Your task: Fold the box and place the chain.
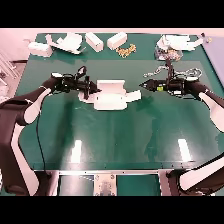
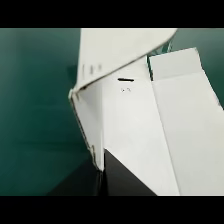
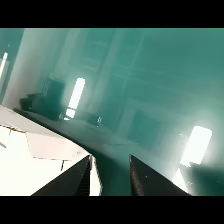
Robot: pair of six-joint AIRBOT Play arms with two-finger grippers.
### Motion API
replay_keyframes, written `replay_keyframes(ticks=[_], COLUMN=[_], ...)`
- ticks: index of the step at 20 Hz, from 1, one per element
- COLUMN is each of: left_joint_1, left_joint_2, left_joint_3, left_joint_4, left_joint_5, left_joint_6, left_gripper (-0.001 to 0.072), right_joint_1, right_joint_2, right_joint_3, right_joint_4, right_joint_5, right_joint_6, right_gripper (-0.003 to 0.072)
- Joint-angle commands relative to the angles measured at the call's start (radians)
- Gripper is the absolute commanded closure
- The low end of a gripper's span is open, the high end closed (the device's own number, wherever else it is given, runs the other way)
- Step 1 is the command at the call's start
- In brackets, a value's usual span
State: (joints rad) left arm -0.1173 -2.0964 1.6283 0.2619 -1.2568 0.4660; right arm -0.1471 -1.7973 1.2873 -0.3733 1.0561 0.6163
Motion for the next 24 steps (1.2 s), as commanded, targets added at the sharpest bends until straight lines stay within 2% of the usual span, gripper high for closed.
replay_keyframes(ticks=[1, 19, 22, 24], left_joint_1=[0.0, 0.0, 0.0, 0.0], left_joint_2=[0.0, -0.002, -0.002, -0.002], left_joint_3=[-0.005, -0.005, -0.005, -0.005], left_joint_4=[0.034, 0.039, 0.038, 0.038], left_joint_5=[-0.005, -0.033, -0.033, -0.034], left_joint_6=[0.021, 0.09, 0.091, 0.089], left_gripper=[0.0695, 0.0688, 0.0688, 0.0689], right_joint_1=[0.022, 0.011, 0.003, -0.005], right_joint_2=[0.0, 0.0, 0.0, 0.012], right_joint_3=[0.0, 0.0, 0.0, 0.0], right_joint_4=[0.0, 0.0, 0.001, 0.027], right_joint_5=[0.001, -0.002, 0.0, 0.021], right_joint_6=[0.0, -0.019, -0.019, -0.037], right_gripper=[0.0397, 0.04, 0.044, 0.0577])
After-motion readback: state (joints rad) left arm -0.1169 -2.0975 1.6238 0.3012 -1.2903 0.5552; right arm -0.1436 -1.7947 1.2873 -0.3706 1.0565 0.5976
